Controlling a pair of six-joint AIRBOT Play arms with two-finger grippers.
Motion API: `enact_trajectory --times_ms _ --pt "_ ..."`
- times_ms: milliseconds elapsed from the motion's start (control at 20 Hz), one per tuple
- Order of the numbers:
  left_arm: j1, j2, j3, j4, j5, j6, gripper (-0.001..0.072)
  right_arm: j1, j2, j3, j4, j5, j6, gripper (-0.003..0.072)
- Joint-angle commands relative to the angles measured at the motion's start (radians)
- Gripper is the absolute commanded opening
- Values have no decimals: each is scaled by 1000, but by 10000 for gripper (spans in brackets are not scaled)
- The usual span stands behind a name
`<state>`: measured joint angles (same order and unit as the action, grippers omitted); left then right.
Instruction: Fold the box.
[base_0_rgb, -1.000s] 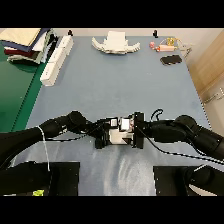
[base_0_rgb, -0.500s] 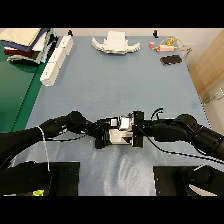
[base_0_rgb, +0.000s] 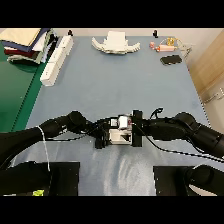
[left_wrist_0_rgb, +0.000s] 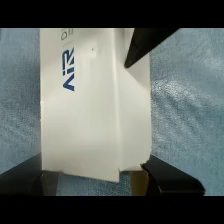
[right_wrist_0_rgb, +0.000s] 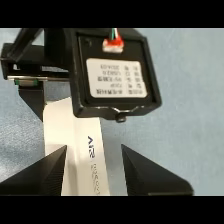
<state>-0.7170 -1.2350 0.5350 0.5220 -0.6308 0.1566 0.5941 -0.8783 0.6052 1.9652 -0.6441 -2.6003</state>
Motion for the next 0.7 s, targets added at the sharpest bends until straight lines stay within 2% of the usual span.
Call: enact_trajectory --times_ms 0,150,200,250,400,500,650 --pt "0 1 0 1 0 3 414 0 -22 1 -20 -7 2 499" --pt "0 1 0 1 0 3 413 0 -26 1 -23 -24 19 489" --pt "0 0 0 1 0 3 413 0 -26 1 -23 -35 19 382" --pt "0 1 0 1 0 3 414 0 -26 1 -23 -46 19 360" --pt "0 1 0 1 0 3 414 0 -26 1 -23 -53 19 353" --pt "0 1 0 1 0 3 414 0 -24 4 -23 -54 19 302" --pt "0 1 0 1 0 3 413 0 -24 31 -21 -64 19 297"
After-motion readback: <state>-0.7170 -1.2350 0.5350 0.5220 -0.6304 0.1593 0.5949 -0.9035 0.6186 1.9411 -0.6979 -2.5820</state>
